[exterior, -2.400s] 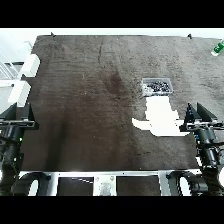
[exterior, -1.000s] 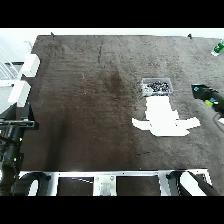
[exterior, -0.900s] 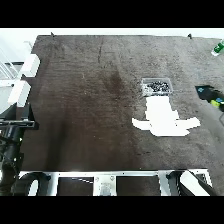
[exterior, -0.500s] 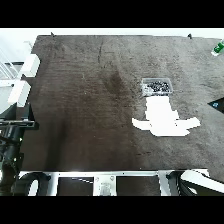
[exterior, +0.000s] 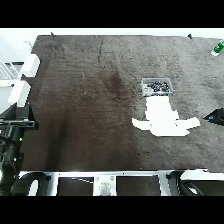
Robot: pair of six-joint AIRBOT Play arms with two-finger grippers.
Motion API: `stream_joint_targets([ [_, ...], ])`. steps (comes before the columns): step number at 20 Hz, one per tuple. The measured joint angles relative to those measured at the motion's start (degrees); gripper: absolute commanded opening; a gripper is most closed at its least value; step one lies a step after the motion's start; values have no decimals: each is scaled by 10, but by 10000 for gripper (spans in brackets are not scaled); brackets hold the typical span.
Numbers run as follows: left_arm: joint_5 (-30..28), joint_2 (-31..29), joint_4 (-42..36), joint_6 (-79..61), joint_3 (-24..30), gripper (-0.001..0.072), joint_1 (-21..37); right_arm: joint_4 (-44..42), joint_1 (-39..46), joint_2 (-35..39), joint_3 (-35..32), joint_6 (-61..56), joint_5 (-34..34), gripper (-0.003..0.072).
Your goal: Fold the box and place the chain.
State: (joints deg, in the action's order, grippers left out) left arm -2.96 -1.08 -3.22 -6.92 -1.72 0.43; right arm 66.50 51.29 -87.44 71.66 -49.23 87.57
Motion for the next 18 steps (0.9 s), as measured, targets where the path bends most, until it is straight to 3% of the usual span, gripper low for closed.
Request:
stream_joint_targets([
  [9, 0, 0, 0, 0, 0, 470, 0, 6, -58, -87, 3, 3, 26, 441],
  [18, 0, 0, 0, 0, 0, 469, 0, 9, -60, -102, 18, 5, 38, 442],
])
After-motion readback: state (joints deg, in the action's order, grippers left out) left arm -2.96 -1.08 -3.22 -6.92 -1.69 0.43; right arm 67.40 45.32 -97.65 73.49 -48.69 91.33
